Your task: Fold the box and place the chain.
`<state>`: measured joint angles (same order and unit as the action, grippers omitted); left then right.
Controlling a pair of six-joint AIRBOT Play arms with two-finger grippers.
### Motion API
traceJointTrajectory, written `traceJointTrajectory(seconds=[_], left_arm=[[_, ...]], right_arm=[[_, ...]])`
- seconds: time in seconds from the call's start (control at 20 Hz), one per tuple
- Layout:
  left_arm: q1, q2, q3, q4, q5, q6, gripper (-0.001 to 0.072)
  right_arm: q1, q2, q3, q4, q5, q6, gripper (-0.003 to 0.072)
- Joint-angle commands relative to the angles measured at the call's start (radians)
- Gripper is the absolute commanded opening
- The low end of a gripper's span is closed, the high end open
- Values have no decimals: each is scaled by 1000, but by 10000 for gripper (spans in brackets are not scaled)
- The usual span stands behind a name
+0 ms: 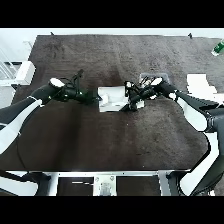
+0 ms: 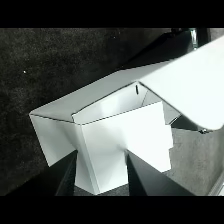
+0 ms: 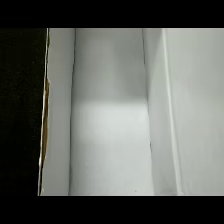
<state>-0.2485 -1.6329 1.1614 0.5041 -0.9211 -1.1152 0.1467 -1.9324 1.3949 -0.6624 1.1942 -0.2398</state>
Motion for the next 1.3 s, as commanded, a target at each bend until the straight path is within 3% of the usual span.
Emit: traceJointTrajectory(seconds=[0.0, 0.35, 0.9, 1.25], left_arm=[[-21, 35, 2, 125, 60, -90, 379], [-99, 44, 66, 386, 73, -299, 380], [-161, 43, 75, 525, 90, -524, 381], [-208, 34, 152, 671, 37, -694, 389]], right_arm=[[1, -1, 0, 0, 0, 0, 539], [1, -1, 0, 0, 0, 0, 539], [1, -1, 0, 0, 0, 0, 539], [1, -1, 0, 0, 0, 0, 539]])
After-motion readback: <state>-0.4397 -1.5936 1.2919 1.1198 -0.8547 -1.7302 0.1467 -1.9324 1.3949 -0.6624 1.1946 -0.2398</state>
